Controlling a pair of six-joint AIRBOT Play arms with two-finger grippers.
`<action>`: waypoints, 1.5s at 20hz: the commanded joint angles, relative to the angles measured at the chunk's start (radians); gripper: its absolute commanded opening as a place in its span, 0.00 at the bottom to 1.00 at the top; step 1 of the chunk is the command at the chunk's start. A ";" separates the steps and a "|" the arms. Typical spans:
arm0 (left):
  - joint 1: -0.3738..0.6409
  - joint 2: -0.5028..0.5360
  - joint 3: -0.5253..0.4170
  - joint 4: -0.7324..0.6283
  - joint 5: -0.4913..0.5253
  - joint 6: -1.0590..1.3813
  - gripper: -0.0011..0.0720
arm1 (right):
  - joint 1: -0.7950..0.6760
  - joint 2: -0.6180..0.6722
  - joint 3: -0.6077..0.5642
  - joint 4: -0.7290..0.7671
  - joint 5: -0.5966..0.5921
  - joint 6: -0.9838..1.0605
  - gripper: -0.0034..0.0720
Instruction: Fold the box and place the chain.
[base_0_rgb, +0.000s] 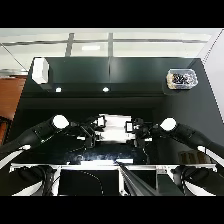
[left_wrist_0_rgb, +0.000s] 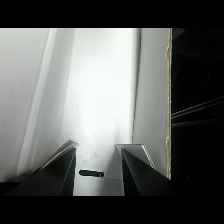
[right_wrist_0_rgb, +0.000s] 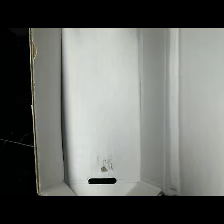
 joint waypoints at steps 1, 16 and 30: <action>0.000 -0.001 0.001 0.000 -0.003 0.000 0.57 | 0.000 0.000 0.000 0.000 0.000 0.000 0.59; 0.625 0.380 0.006 0.446 -0.430 -1.089 0.05 | 0.000 0.000 0.000 0.000 0.000 0.000 0.59; 0.675 0.119 -0.203 0.078 -0.291 -1.186 0.05 | 0.000 0.000 0.000 0.000 0.000 0.000 0.59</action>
